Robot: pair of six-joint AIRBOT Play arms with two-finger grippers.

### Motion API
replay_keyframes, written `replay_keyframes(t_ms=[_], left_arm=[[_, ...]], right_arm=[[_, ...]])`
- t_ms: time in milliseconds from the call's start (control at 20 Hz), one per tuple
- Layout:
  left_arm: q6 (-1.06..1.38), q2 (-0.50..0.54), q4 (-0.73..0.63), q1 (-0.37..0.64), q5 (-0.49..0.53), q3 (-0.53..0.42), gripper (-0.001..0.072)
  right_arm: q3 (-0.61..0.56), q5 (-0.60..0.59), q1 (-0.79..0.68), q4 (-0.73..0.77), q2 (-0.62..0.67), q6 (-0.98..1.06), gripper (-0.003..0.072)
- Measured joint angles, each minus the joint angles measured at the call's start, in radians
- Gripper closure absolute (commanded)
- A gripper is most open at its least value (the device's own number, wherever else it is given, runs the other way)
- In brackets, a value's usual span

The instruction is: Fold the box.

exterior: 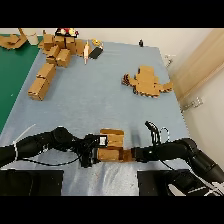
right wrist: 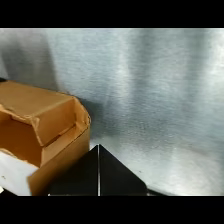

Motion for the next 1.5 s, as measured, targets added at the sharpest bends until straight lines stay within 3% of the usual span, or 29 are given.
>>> replay_keyframes(t_ms=[50,100,200,250,300,400,450,500,550,800,950,1150,1500], left_arm=[[0.000,0.000,0.000,0.000,0.000,0.000,0.0197],[0.000,0.000,0.000,0.000,0.000,0.000,0.0198],[0.000,0.000,0.000,0.000,0.000,0.000,0.0197],[0.000,0.000,0.000,0.000,0.000,0.000,0.0198],[0.000,0.000,0.000,0.000,0.000,0.000,0.0197],[0.000,0.000,0.000,0.000,0.000,0.000,0.0197],[0.000,0.000,0.000,0.000,0.000,0.000,0.0197],[0.000,0.000,0.000,0.000,0.000,0.000,0.0198],[0.000,0.000,0.000,0.000,0.000,0.000,0.0197],[0.000,0.000,0.000,0.000,0.000,0.000,0.0197],[0.000,0.000,0.000,0.000,0.000,0.000,0.0198],[0.000,0.000,0.000,0.000,0.000,0.000,0.0197],[0.001,0.000,0.000,0.000,0.000,0.000,0.0198]], right_arm=[[0.006,0.001,0.000,0.010,0.006,-0.004,0.0560],[0.013,0.002,0.000,0.015,0.012,-0.006,0.0512],[0.024,0.002,0.000,0.027,0.021,-0.012,0.0511],[0.027,0.001,0.000,0.033,0.024,-0.013,0.0456],[0.030,0.000,0.000,0.044,0.025,-0.013,0.0350],[0.033,0.003,0.006,0.072,0.027,-0.016,0.0342],[0.033,0.009,0.013,0.085,0.027,-0.016,0.0310],[0.034,0.020,0.023,0.097,0.026,-0.015,0.0226],[0.035,0.033,0.033,0.106,0.023,-0.016,0.0206],[0.036,0.073,0.072,0.134,-0.010,-0.014,0.0207],[0.041,0.089,0.081,0.135,-0.045,-0.006,0.0259],[0.104,0.093,0.096,0.086,-0.125,0.010,0.0268],[0.270,0.008,0.300,-0.206,-0.264,0.296,0.0268]])
